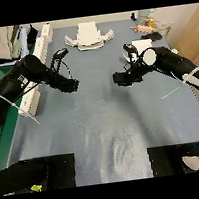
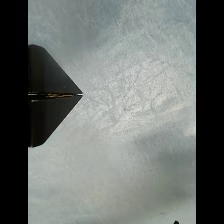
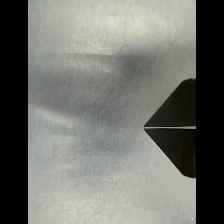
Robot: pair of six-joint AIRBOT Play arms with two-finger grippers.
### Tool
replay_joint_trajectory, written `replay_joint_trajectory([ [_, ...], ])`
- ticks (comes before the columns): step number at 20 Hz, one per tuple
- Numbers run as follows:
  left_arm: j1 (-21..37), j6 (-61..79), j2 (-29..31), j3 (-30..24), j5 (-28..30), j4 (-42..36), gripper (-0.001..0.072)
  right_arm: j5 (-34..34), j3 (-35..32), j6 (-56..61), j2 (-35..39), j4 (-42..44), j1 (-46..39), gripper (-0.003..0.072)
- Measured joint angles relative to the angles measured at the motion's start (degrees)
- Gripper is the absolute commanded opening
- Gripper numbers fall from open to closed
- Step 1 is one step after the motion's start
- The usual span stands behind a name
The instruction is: Fold the box.
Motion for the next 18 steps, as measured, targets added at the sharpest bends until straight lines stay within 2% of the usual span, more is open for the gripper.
replay_joint_trajectory([
  [8, 0.0, 0.0, 0.0, 0.0, 3.8, -0.3, 0.0016, -1.0, 0.0, 1.0, -0.2, 3.2, 0.0, 0.0007],
  [11, 0.0, 0.0, 0.0, 0.1, 5.4, -0.4, 0.0017, -0.6, 1.7, 4.1, -0.5, 4.3, -2.9, 0.0008],
  [12, 0.0, 0.0, 0.0, 0.2, 5.9, -0.4, 0.0017, -0.1, 3.1, 4.6, -0.6, 4.4, -5.1, 0.0071],
  [13, 0.1, 0.0, 0.0, 0.3, 6.3, -0.5, 0.0017, 1.2, 5.2, 4.8, -0.8, 4.1, -8.3, 0.0261],
  [14, 0.1, -0.4, 0.0, 0.5, 6.4, -0.5, 0.0017, 2.4, 7.7, 4.7, -1.1, 3.4, -12.1, 0.0387],
  [15, 0.1, -1.1, 0.0, 0.7, 6.5, -0.5, 0.0017, 4.2, 10.8, 4.0, -1.9, 2.5, -16.7, 0.042],
  [18, 0.1, -3.5, 0.0, 1.2, 6.4, -0.5, 0.0017, 8.0, 20.5, -0.9, -6.3, 1.4, -30.8, 0.0419],
])
